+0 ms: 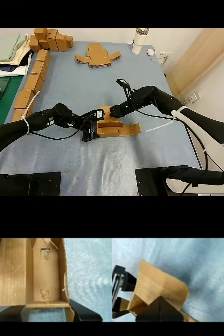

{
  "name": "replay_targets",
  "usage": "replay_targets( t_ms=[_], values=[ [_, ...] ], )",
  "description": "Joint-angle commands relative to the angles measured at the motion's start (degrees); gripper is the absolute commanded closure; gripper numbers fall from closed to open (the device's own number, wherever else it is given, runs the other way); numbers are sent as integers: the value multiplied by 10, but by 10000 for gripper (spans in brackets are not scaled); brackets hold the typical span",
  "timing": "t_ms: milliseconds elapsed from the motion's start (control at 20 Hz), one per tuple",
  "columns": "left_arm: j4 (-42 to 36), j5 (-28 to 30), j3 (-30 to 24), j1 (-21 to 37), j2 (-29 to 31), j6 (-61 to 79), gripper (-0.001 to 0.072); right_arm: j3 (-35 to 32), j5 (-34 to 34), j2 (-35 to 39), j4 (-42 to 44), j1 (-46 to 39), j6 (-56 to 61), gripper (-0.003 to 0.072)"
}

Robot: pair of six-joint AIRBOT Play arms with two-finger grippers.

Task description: Fold the box.

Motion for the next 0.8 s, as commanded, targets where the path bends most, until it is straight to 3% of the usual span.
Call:
replay_targets(
  t_ms=[0,750],
  values=[
    [0,0,0,0,0,0,249,6,-24,-40,-2,2,-27,684],
    [0,0,0,0,0,0,250,23,4,-23,-58,-1,-38,684]
  ],
)
